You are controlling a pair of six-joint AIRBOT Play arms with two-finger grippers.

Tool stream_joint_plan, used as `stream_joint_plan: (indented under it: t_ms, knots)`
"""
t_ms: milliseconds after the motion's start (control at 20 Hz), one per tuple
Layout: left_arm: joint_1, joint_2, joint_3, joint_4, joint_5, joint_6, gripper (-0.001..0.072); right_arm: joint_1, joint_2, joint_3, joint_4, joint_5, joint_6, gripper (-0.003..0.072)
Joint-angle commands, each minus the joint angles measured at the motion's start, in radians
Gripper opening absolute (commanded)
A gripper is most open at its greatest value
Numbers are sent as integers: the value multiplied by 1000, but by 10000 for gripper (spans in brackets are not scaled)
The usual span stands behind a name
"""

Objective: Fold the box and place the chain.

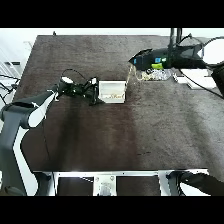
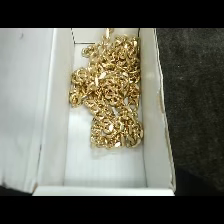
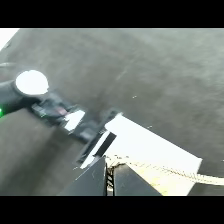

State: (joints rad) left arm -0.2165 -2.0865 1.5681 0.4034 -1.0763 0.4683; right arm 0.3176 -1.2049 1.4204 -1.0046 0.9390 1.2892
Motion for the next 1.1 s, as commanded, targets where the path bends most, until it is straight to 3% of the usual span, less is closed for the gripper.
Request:
stream_joint_plan:
  t_ms: [0,450,750,1050]
  knots:
    - [0,0,0,0,-2,0,279,66,7,-40,-2,-37,18,10]
    - [0,0,0,0,-6,0,279,86,-8,-200,26,-249,66,10]
    - [0,0,0,0,-6,0,279,116,-66,-224,49,-296,69,11]
    - [0,0,0,0,-6,0,279,176,-196,-225,114,-448,69,11]
